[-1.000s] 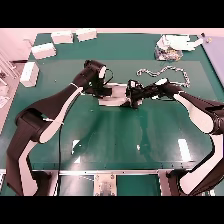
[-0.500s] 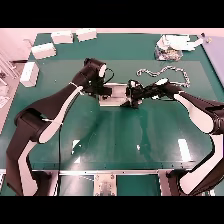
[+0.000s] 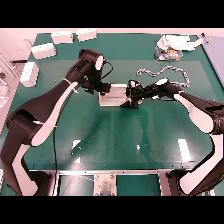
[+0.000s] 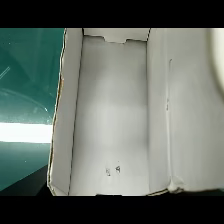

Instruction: Fold the box and place the chain.

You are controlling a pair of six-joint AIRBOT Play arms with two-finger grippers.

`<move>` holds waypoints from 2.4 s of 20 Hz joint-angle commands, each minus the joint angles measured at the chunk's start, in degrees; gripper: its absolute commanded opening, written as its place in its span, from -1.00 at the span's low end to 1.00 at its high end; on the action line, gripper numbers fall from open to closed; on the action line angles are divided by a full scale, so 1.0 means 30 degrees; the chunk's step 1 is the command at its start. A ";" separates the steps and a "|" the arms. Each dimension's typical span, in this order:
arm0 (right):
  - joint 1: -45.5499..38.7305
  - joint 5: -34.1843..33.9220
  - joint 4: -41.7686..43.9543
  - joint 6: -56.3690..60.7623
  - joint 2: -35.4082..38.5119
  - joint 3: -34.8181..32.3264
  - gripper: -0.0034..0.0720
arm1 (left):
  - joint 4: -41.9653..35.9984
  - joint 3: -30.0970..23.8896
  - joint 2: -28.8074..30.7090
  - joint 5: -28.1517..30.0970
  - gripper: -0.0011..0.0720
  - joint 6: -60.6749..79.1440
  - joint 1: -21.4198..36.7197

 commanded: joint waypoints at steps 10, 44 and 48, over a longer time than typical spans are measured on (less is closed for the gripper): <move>0.0015 0.0000 0.0007 0.0000 0.0000 0.0007 0.65 | -0.2812 -0.0007 0.3300 -0.1093 0.37 0.8765 0.3104; 0.0015 0.0000 0.0007 0.0000 0.0000 0.0007 0.65 | -2.2127 -1.0856 0.0073 0.7621 1.00 4.2694 0.8641; 0.0015 0.0000 0.0007 0.0000 0.0000 0.0007 0.65 | -2.2097 -1.0856 -0.0117 0.7140 1.00 4.2657 0.8641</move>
